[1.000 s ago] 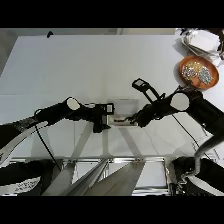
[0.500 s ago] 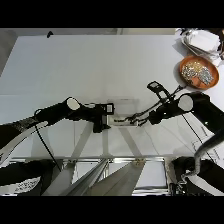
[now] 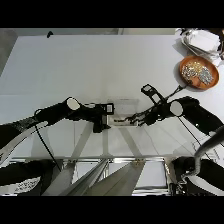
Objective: Fold the box and place the chain.
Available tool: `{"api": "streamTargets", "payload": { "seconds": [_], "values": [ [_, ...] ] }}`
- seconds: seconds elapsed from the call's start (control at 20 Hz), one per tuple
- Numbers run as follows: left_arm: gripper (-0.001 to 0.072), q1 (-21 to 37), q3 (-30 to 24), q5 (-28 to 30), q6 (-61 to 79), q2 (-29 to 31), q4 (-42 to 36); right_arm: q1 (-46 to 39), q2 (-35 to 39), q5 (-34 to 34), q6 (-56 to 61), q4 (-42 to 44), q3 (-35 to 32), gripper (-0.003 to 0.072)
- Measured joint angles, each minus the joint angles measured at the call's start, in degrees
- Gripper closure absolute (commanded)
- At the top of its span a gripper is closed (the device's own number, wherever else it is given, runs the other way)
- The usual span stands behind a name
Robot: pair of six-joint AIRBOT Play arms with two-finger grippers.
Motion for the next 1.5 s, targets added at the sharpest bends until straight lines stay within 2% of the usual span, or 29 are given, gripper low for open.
{"api": "streamTargets", "payload": {
  "seconds": [0.3, 0.6, 0.65, 0.85, 0.9, 1.25, 1.5],
  "values": [
    [0.0434, 0.0, 0.0, 0.0, 0.0, 0.0, 0.0, 0.98, -1.81, -0.33, 1.55, -4.61, -0.04, 0.0368],
    [0.0434, 0.0, 0.0, 0.0, 0.0, 0.0, 0.0, 1.46, -3.61, -0.15, 2.36, -4.63, -0.04, 0.0368],
    [0.0434, 0.0, 0.0, 0.0, 0.0, 0.0, 0.0, 1.75, -3.72, -0.09, 2.45, -4.61, -0.04, 0.0379],
    [0.0434, 0.0, 0.0, 0.0, 0.0, 0.0, 0.0, 2.69, -3.89, 0.52, 2.43, -3.65, -0.02, 0.0624],
    [0.0434, 0.0, 0.0, 0.0, 0.0, 0.0, 0.0, 2.78, -3.91, 0.74, 2.45, -3.48, -0.02, 0.0657],
    [0.0434, 0.0, 0.0, 0.0, 0.0, 0.0, 0.0, 2.99, -2.93, 3.67, 2.45, -3.72, -0.13, 0.067],
    [0.0434, 0.0, 0.0, 0.0, 0.0, 0.0, 0.0, 2.99, 3.06, 5.66, 2.71, -3.54, -0.11, 0.067]
  ]
}}
